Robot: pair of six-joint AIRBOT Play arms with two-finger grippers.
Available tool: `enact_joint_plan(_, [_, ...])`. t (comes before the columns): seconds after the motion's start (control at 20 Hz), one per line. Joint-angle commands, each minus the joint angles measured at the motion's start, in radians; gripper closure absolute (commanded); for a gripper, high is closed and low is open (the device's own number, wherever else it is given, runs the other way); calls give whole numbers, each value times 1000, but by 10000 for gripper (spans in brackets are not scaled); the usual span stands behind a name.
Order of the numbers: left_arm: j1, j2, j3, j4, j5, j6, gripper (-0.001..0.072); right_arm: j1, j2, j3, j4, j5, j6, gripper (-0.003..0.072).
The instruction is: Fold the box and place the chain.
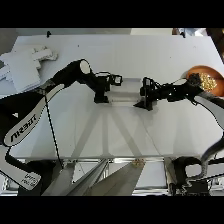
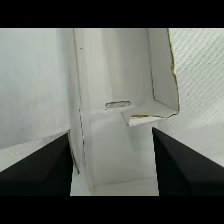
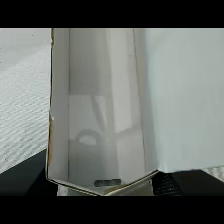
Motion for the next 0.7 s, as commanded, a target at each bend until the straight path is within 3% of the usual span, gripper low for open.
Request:
enact_joint_plan(0.0, [-5,-3,0,-9,-19,0,212,0,0,0,2,-2,1,169])
enact_joint_plan(0.4, [24,-2,0,42,-27,0,173,0,0,0,2,-3,1,169])
enact_joint_plan(0.5, [35,-2,0,42,-28,-3,37,0,0,0,2,-3,1,169])
enact_joint_plan(0.65, [34,-3,0,7,-54,2,71,0,0,0,2,-3,1,169])
